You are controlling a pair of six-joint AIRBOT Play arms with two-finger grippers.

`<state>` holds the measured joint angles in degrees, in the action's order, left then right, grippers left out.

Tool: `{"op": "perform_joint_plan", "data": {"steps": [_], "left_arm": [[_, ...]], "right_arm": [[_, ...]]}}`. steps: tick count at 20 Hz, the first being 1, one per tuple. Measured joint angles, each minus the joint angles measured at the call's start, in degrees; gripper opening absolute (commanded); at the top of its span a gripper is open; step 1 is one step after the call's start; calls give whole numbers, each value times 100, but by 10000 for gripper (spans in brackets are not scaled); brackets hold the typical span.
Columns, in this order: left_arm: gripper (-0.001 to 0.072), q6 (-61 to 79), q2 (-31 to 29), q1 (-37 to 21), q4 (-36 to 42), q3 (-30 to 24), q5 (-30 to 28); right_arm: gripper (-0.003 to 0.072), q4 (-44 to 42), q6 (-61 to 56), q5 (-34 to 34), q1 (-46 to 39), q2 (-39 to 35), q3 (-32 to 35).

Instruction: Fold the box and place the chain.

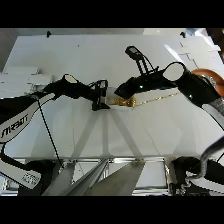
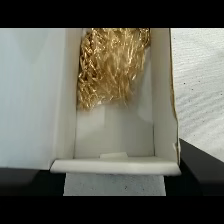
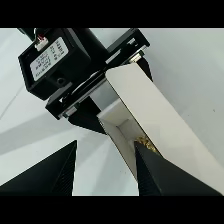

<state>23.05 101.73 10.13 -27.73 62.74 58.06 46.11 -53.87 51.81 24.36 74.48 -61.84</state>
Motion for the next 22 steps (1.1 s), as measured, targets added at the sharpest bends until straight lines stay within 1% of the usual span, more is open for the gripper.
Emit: {"op": "perform_joint_plan", "data": {"steps": [3,6,9,12,14,15,16,19,22], "left_arm": [[278,0,0,0,0,0,0],[278,0,0,0,0,0,0],[278,-2,0,0,0,0,0],[278,-2,0,0,2,0,0],[278,-2,0,0,2,0,0],[278,-2,0,0,2,0,0],[278,-2,0,0,2,0,0],[278,-2,0,0,2,0,0],[278,-2,0,0,2,0,0]], "right_arm": [[395,286,-61,83,-122,-122,0],[394,848,-564,144,-570,-393,0],[395,1836,-1554,417,-1283,-601,-2],[416,3029,-2498,927,-2050,-621,20],[422,3556,-2955,1088,-2476,-588,114],[500,3748,-3167,1095,-2667,-579,205],[558,3884,-3348,1058,-2817,-566,313],[557,4127,-3814,815,-3134,-503,654],[557,4223,-4050,544,-3250,-291,831]]}}
